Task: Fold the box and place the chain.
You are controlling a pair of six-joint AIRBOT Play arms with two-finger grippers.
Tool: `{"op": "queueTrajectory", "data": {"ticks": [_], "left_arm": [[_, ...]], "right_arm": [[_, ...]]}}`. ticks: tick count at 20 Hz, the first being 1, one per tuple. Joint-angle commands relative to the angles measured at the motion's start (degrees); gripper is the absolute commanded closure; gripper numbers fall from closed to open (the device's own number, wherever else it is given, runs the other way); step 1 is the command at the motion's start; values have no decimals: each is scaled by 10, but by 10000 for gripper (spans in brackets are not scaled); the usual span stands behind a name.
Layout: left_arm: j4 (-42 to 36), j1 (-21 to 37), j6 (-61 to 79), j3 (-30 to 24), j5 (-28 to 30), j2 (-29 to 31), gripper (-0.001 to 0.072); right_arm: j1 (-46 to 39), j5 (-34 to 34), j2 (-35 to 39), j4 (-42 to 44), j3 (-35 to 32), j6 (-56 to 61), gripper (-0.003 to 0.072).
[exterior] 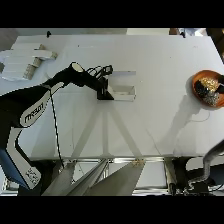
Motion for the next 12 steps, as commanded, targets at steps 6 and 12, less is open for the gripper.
{"op": "queueTrajectory", "data": {"ticks": [6, 12], "left_arm": [[0, 0, 0, 0, 0, 0, 177], [0, 0, 0, 0, 0, 0, 177]], "right_arm": [[50, -10, 165, 121, 0, -8, 678], [245, 17, 220, 11, 0, 15, 678]]}}
